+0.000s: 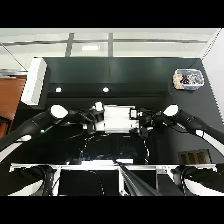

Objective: Fold the box and place the chain.

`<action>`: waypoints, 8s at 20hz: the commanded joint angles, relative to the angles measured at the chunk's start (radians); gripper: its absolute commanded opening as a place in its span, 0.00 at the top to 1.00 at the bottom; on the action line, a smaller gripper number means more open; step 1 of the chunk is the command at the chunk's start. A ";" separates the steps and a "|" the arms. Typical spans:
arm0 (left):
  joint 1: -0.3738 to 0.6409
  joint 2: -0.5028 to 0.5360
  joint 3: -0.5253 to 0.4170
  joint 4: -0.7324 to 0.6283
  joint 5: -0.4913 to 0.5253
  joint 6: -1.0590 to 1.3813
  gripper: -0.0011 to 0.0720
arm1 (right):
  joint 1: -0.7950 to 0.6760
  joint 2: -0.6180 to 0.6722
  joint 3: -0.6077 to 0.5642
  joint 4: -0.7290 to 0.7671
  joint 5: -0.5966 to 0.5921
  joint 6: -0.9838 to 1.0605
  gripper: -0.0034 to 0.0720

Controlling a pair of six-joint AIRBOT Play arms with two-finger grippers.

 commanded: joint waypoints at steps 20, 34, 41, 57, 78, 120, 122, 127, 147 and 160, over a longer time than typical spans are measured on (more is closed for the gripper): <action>0.615 0.026 -0.032 0.383 -0.557 -1.349 0.94 | 0.000 0.000 0.000 -0.002 0.002 -0.002 0.43; 0.431 -0.143 -0.022 0.158 -0.410 -1.314 0.94 | 0.000 0.000 0.000 -0.002 0.002 -0.002 0.43; 0.306 -0.150 0.027 0.029 -0.375 -1.202 0.94 | 0.000 0.000 0.000 -0.002 0.002 -0.002 0.43; 0.230 -0.154 0.157 -0.080 -0.536 -1.078 0.05 | 0.000 0.000 0.000 -0.002 0.002 -0.002 0.43; -0.022 -0.152 0.249 0.232 -0.325 -1.468 0.22 | 0.000 0.000 0.000 -0.002 0.002 -0.002 0.43; -0.319 -0.217 0.406 0.816 -0.343 -2.136 0.32 | 0.000 0.000 0.000 -0.002 0.002 -0.002 0.43; -0.328 -0.254 0.438 0.841 -0.369 -2.148 0.32 | 0.000 0.000 0.000 -0.002 0.002 -0.002 0.43; -0.330 -0.285 0.472 0.954 -0.493 -2.298 0.32 | 0.000 0.000 0.000 -0.002 0.002 -0.002 0.43; -0.356 -0.307 0.491 0.929 -0.438 -2.420 0.50 | 0.000 0.000 0.000 -0.002 0.002 -0.002 0.43; -0.356 -0.343 0.494 0.879 -0.438 -2.411 0.90 | 0.000 0.000 0.000 -0.002 0.002 -0.002 0.43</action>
